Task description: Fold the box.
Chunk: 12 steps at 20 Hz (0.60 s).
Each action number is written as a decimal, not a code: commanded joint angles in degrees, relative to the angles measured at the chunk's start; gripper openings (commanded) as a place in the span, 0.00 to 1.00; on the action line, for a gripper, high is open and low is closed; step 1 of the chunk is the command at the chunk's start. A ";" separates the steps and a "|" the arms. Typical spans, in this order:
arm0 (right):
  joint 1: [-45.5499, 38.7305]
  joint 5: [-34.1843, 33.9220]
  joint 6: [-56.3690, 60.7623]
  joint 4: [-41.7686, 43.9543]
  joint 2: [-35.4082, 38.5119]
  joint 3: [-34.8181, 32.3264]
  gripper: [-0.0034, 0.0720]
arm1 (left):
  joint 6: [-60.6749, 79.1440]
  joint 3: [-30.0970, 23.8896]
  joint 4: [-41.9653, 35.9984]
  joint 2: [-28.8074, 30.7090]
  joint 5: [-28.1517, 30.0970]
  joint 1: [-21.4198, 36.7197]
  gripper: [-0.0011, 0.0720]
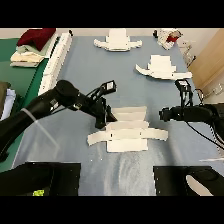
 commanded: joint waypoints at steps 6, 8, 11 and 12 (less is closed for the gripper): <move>-0.02 0.79 2.25 1.81 0.02 0.09 0.51 | 6.67 -21.35 0.33 12.85 37.13 -17.25 0.03; -0.02 0.76 2.27 1.90 0.02 0.09 0.51 | 6.67 -22.53 0.33 12.26 39.01 -19.82 0.03; -0.02 0.76 2.73 1.92 0.02 0.09 0.51 | 6.03 -22.60 0.22 11.74 39.17 -20.33 0.03; -0.02 0.76 2.73 1.95 0.02 0.09 0.51 | 5.77 -22.58 0.20 11.78 39.30 -20.06 0.03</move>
